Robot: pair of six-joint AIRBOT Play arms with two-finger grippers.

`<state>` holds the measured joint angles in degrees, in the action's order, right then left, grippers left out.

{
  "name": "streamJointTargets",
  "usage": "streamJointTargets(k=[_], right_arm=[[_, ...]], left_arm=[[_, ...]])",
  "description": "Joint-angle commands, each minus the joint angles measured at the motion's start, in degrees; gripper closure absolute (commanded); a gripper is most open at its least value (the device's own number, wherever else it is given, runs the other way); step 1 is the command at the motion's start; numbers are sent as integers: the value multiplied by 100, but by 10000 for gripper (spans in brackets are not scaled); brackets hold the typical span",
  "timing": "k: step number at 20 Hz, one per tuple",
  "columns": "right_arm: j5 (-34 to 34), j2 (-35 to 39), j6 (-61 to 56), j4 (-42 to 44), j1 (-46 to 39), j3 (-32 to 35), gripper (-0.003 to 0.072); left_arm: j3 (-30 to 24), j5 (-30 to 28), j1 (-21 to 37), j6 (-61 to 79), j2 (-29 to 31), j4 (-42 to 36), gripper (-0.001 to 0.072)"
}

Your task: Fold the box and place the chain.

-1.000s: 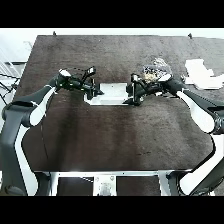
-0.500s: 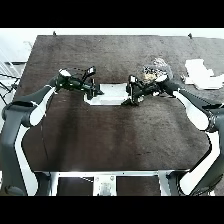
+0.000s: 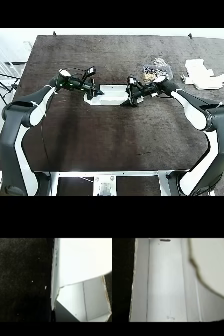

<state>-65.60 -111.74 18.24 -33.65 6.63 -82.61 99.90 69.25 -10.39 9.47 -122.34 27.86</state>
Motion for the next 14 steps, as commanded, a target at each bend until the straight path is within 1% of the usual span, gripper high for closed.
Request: streamJointTargets(k=[1,4,5,7,8,14], right_arm=[[-4,-15,7,0,7,-15,25],[-4,-28,7,0,7,-17,27],[-4,-44,7,0,7,-22,45],[-4,-74,7,2,7,-22,56],[-2,-90,9,2,7,-22,102],[-2,-103,11,7,7,-26,105]], left_arm=[[-2,-4,2,0,2,0,689],[-2,-4,2,0,2,0,689],[-2,-4,2,0,2,0,689],[-2,-4,2,0,2,0,689],[-2,-4,2,0,0,0,689],[-2,-4,2,0,2,-2,690]])
